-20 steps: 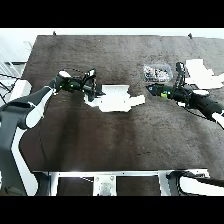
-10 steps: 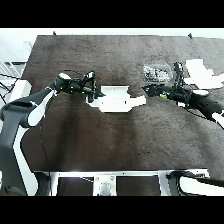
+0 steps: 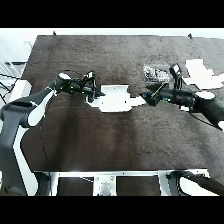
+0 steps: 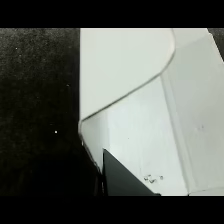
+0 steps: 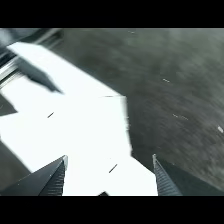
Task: Fold the box and place the chain.
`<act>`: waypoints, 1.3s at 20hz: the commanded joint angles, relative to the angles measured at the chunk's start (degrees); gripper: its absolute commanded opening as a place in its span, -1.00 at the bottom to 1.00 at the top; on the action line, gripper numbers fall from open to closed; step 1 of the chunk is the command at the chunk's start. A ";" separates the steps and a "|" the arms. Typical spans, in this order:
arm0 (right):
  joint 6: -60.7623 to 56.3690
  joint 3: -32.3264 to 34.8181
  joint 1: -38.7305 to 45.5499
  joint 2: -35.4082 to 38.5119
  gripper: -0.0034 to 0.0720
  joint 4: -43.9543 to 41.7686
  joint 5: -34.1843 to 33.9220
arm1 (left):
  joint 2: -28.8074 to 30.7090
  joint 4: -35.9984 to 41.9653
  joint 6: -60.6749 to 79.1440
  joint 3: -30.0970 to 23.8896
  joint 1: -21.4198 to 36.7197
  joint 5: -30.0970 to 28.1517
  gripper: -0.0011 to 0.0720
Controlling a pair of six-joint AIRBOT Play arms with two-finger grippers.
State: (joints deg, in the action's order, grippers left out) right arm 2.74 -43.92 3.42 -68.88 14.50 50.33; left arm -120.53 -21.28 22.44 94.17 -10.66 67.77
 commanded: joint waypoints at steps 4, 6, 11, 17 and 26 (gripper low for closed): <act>16.04 6.01 -7.85 0.85 0.78 8.72 -6.05 | -0.02 -0.11 0.04 -0.02 0.04 -0.26 -0.92; 17.90 5.99 -9.46 -0.96 0.78 9.40 -7.69 | -0.02 -0.11 0.04 -0.02 0.04 -0.24 -0.92; 23.80 5.92 -13.46 -4.46 0.78 10.27 -14.21 | -0.02 -0.07 0.02 -0.02 0.00 0.52 -0.92; 26.88 5.53 -14.88 -7.32 0.78 11.21 -16.79 | -0.02 -0.07 0.04 -0.02 0.00 1.84 -0.92; 26.84 0.17 -16.50 -12.68 0.78 8.00 -19.06 | -0.02 -0.07 0.07 -0.02 0.00 1.84 -0.92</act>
